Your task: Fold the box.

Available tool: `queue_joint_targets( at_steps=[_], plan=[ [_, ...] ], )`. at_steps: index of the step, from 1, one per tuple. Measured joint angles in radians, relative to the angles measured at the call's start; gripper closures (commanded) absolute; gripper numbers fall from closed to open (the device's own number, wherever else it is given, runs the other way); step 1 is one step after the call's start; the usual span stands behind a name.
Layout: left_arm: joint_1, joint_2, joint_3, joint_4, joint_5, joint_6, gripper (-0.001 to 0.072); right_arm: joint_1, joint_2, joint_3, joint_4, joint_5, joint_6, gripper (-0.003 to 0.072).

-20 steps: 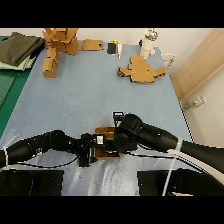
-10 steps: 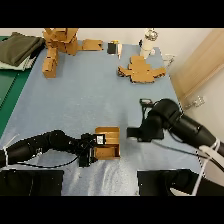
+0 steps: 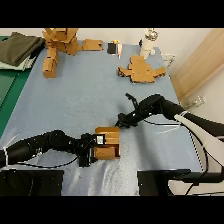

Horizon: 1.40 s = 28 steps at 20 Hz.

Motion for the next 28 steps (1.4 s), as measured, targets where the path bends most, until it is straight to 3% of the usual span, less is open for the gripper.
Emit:
queue_joint_targets(
  at_steps=[4,7,15,23,28],
  plan=[
    [0.0,0.0,0.0,0.0,0.0,0.0,0.0189,0.056,0.019,-0.023,0.116,-0.164,-0.274,0.0685],
    [0.0,0.0,0.0,0.0,0.0,0.0,0.0189,0.116,0.124,-0.075,0.131,-0.162,-0.372,0.0684],
    [0.0,0.0,0.0,0.0,0.0,0.0,0.0188,0.333,0.396,-0.239,0.024,0.086,-0.432,0.0684],
    [0.0,0.0,0.0,0.0,0.0,0.0,0.0189,0.583,0.599,-0.342,-0.289,0.444,-0.385,0.0684],
    [0.0,0.0,0.0,0.0,0.0,0.0,0.0189,0.694,0.718,-0.398,-0.529,0.545,-0.255,0.0681]
  ],
)
